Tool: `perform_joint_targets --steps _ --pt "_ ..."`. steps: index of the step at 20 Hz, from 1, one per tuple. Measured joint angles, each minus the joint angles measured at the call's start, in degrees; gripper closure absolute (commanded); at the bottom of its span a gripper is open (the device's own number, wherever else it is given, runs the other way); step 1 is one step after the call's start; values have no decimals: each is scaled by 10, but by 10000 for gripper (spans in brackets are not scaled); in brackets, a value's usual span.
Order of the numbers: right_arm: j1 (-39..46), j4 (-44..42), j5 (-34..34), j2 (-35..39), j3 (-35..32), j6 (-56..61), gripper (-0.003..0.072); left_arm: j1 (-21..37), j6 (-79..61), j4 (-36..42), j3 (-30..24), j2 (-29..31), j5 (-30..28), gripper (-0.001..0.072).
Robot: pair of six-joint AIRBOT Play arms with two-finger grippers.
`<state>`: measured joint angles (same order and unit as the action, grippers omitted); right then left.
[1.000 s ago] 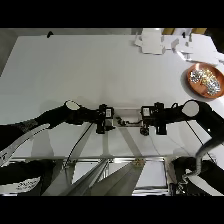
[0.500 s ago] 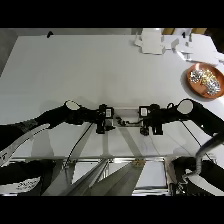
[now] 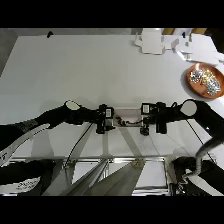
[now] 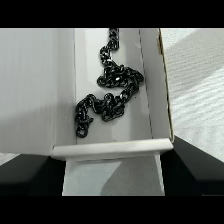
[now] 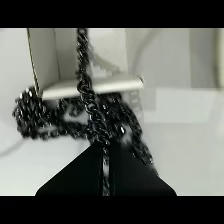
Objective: Fold the box and place the chain.
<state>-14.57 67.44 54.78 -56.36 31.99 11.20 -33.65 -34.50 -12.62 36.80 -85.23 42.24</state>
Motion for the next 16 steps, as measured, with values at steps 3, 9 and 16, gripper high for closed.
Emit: perform_joint_targets --steps 3,9,16 --pt "-2 40 64 47 49 31 667 0 0 0 0 0 0 577" --pt "-76 50 159 89 181 105 667 0 0 0 0 0 0 577" --pt "-206 6 76 77 231 198 667 0 0 0 0 0 0 577"
